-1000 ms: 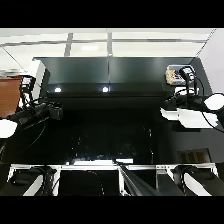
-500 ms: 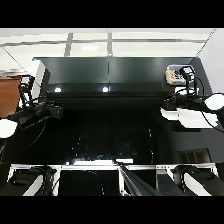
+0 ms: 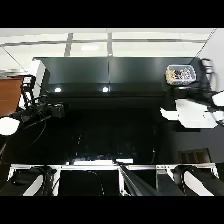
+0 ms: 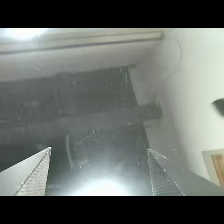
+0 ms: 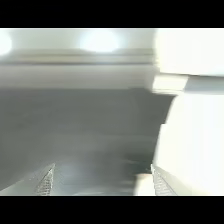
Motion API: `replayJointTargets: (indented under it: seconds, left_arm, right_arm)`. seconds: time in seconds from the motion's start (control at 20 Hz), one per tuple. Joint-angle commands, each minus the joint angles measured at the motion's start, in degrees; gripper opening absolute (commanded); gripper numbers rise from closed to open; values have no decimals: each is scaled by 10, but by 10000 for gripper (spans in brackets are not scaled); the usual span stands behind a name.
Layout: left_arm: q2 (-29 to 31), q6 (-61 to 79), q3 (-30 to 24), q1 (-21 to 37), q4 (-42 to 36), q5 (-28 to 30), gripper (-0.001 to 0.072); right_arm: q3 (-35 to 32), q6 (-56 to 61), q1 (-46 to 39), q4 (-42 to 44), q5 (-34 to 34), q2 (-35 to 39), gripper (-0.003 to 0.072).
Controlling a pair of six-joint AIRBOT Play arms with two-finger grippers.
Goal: Fold the box and place the chain.
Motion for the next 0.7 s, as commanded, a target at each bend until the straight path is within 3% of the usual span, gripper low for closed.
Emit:
replayJointTargets:
  seconds: [0.0, 0.1, 0.25, 0.35, 0.45, 0.55, 0.65]
  left_arm:
    - [-3, -2, 0, 0, 2, -19, 710]
    - [-4, -2, 0, 0, 2, -17, 711]
    - [-4, -2, 0, 0, 2, -14, 710]
    - [-4, -2, 0, 0, 2, -14, 710]
    - [-4, -2, 0, 0, 2, -14, 710]
    - [-4, -2, 0, -1, 1, -15, 710]
    - [-4, -2, 0, -1, 1, -14, 709]
  right_arm:
    - [57, 176, -191, -210, 2, -49, 720]
    - [118, 183, -326, -170, 37, -106, 720]
    - [229, 115, -437, -108, 139, -206, 720]
    - [321, 30, -458, -83, 276, -299, 720]
    - [366, -78, -450, -26, 402, -368, 720]
    - [365, -141, -433, 19, 407, -383, 720]
    - [365, -149, -416, -13, 400, -384, 720]
